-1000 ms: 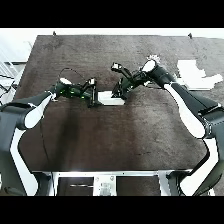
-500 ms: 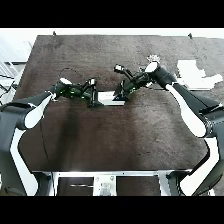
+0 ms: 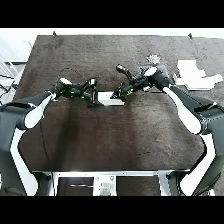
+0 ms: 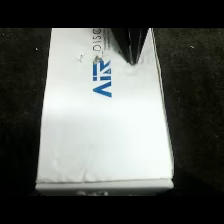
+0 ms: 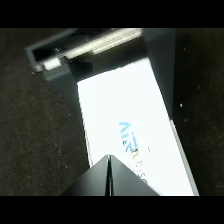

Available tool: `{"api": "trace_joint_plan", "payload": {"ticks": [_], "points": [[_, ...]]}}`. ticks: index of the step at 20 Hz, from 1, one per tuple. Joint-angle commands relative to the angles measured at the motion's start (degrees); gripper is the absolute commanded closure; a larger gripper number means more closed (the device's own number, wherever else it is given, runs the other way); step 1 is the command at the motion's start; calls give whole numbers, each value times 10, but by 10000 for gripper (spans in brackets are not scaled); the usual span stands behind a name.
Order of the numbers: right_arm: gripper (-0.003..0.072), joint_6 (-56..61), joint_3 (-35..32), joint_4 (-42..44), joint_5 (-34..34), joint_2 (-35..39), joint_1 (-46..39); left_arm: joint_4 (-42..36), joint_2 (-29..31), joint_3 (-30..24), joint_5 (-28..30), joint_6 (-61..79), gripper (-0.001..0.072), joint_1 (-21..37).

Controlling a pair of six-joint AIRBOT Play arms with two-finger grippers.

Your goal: Fold the box and place the chain.

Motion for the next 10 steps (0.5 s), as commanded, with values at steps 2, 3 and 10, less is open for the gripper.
{"api": "trace_joint_plan", "payload": {"ticks": [2,3,10], "points": [[677,32,2,-58,-5,-14,10,-1,0,0,1,-1,373,0],[677,32,5,-48,-5,-8,8,-1,0,0,1,-1,373,0],[678,36,6,47,-3,139,6,-1,0,0,1,-1,373,0]]}}
